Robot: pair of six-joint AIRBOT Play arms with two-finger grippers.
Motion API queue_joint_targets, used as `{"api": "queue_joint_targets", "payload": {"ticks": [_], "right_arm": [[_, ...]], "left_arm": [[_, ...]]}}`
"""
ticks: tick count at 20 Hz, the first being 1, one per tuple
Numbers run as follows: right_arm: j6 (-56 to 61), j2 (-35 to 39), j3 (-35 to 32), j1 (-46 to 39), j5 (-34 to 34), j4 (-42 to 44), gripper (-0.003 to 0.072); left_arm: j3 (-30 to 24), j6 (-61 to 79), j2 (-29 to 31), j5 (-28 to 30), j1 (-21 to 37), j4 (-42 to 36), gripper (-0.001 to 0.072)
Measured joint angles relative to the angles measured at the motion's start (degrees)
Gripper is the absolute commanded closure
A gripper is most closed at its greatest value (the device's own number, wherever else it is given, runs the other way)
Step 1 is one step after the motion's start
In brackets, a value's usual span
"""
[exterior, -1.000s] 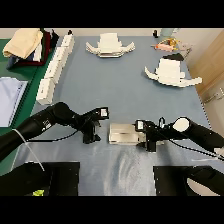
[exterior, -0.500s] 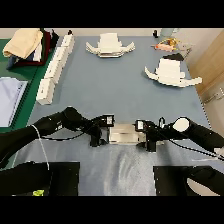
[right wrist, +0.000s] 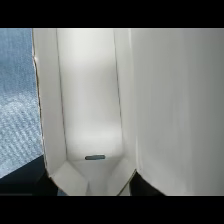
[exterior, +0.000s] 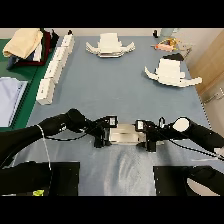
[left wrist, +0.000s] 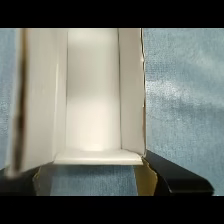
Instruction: Fold the box.
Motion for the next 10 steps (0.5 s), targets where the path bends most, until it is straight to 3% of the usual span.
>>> {"api": "queue_joint_targets", "payload": {"ticks": [10], "right_arm": [[0.00,0.00,0.00,0.00,-0.02,0.00,0.0186]], "left_arm": [[0.04,-0.09,-0.94,1.46,-0.81,-0.96,0.0015]]}}
